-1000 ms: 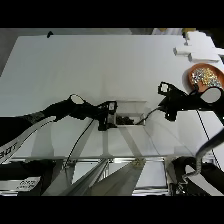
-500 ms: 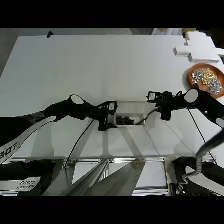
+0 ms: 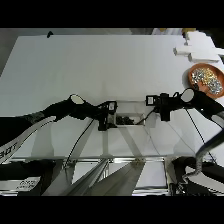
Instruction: Fold the box and place the chain.
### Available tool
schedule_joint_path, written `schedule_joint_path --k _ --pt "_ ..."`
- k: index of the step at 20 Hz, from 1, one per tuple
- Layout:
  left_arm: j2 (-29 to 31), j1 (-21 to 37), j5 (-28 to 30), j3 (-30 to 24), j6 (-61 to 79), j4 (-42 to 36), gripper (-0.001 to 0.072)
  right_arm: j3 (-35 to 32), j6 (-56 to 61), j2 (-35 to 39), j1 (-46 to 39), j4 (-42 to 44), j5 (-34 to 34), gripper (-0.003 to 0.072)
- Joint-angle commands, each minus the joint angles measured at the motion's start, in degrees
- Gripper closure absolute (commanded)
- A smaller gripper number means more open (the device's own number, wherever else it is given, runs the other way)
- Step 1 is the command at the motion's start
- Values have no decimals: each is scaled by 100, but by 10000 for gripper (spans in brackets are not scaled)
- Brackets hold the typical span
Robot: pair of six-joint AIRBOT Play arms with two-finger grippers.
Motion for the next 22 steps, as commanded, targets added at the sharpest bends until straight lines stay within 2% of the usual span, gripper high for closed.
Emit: schedule_joint_path --k 1,6,9,15,18,22 --pt "0 2 2 2 2 2 677 -4 -39 15 7 -4 98 669" --pt "0 2 0 2 2 2 677 -4 238 820 7 2 560 670" --pt "0 2 2 0 2 2 677 -7 664 1414 7 256 1270 670" --pt "0 2 2 2 2 2 677 -7 715 2363 7 2538 2400 669" --pt "0 2 2 2 2 2 677 -7 719 2538 55 3412 2535 669" --pt "0 2 0 2 2 2 677 -9 719 2533 793 3550 2118 669"
